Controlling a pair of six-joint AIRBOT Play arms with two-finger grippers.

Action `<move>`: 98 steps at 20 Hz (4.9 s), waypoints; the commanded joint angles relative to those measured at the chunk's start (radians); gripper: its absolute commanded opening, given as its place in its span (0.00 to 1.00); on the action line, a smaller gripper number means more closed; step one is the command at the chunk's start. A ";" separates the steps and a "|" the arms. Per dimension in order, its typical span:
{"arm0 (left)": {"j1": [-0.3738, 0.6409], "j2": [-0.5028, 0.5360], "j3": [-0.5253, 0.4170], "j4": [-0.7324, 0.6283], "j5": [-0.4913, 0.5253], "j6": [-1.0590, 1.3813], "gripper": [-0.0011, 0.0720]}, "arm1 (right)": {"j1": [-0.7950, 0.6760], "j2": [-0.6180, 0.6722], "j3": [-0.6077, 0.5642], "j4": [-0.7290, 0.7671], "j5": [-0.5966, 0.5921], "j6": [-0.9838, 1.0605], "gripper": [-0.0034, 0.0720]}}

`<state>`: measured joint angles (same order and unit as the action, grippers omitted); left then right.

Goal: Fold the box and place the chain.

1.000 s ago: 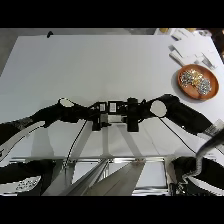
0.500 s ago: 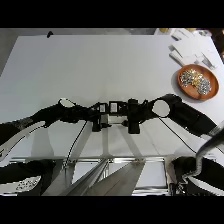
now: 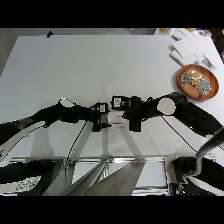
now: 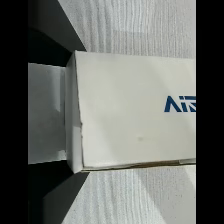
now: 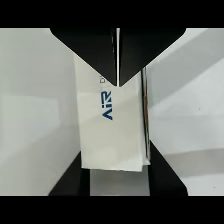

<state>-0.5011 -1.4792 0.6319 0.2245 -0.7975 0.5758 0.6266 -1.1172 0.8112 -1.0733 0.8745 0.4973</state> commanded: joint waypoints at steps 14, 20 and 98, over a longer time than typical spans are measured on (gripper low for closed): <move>0.001 -0.001 0.000 0.000 0.000 0.000 0.22 | -0.011 -0.080 -0.001 0.082 0.040 -0.001 0.07; 0.001 -0.001 0.000 0.000 0.000 0.000 0.22 | -0.011 -0.080 -0.043 0.100 -0.004 0.000 0.07; 0.709 0.554 -0.021 0.968 0.045 -1.527 0.22 | -0.705 0.212 -0.237 -0.385 0.266 0.893 0.07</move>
<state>0.1265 -0.9241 0.6235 0.9997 -0.7475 -0.6762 -0.0772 -0.9054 0.5743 -1.4582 1.1408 1.3903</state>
